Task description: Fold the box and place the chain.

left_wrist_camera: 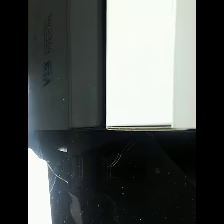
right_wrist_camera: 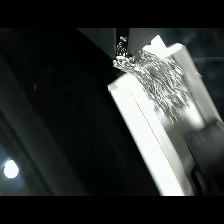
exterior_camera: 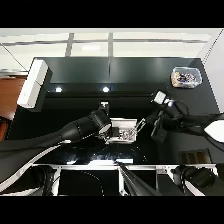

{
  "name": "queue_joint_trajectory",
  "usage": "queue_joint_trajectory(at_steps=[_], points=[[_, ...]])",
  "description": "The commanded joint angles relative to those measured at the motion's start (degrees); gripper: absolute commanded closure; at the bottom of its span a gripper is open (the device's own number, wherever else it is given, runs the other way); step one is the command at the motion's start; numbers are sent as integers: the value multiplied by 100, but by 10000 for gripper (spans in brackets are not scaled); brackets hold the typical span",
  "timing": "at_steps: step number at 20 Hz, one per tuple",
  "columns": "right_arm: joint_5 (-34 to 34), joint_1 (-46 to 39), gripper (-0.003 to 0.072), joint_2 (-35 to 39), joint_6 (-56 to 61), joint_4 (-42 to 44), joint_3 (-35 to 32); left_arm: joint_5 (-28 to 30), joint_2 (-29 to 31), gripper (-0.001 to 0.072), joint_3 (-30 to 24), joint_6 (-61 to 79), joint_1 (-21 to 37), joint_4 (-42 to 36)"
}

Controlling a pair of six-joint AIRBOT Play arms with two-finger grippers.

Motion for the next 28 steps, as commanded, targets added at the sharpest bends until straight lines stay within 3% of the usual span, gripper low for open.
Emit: queue_joint_trajectory(at_steps=[1,8,11,13,21,22,23,24,28], points=[[492,-2,654,177,459,535,774,2,-4,678,2,0,4,2],[-304,-2,654,175,737,1886,1580,2,-4,678,2,0,4,0],[7,-2,654,26,807,1875,1537,2,-4,678,2,0,4,0],[380,61,654,-210,861,1899,1318,2,-4,679,2,0,4,0],[-39,111,653,-658,861,1902,-103,2,-4,678,2,0,4,2],[-70,105,569,-658,863,1867,-166,2,-4,678,2,0,4,4],[-57,37,199,-654,881,1714,-162,2,-4,678,2,0,4,4],[-11,-94,113,-640,925,1567,-151,2,-4,678,2,0,4,4],[857,-1126,112,-619,914,678,-352,-4,-4,678,2,0,4,0]])
